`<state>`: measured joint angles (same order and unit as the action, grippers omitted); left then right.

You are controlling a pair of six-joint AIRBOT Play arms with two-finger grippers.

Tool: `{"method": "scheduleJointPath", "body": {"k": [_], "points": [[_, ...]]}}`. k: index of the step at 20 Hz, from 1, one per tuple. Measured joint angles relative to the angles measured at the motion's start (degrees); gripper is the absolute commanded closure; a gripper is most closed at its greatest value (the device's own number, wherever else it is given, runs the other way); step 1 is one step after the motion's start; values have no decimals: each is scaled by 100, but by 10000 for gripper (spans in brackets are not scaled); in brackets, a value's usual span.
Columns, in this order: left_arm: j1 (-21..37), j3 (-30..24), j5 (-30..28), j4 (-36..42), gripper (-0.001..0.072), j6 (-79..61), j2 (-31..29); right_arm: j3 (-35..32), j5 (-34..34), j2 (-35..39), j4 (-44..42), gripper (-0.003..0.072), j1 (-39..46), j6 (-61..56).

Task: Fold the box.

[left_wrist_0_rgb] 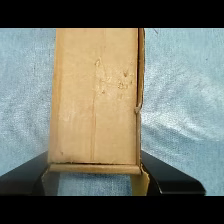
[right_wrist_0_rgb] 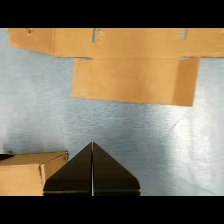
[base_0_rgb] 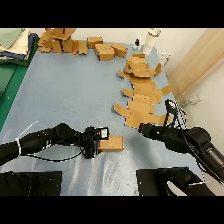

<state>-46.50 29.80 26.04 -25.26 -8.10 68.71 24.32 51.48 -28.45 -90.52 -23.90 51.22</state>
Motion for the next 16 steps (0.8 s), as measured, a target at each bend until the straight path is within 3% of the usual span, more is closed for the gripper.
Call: {"method": "scheduleJointPath", "body": {"k": [7,11,13,16], "points": [[17,52,-114,-22,323,461,-94,35,31,-426,76,683,70,0],[125,114,-673,-129,323,1390,-496,39,-225,-614,76,683,70,-4],[448,133,-977,-149,324,1882,-695,39,-328,-654,76,683,70,-20],[1384,181,-1220,-192,324,2347,-774,39,-413,-678,76,683,70,-22]]}}
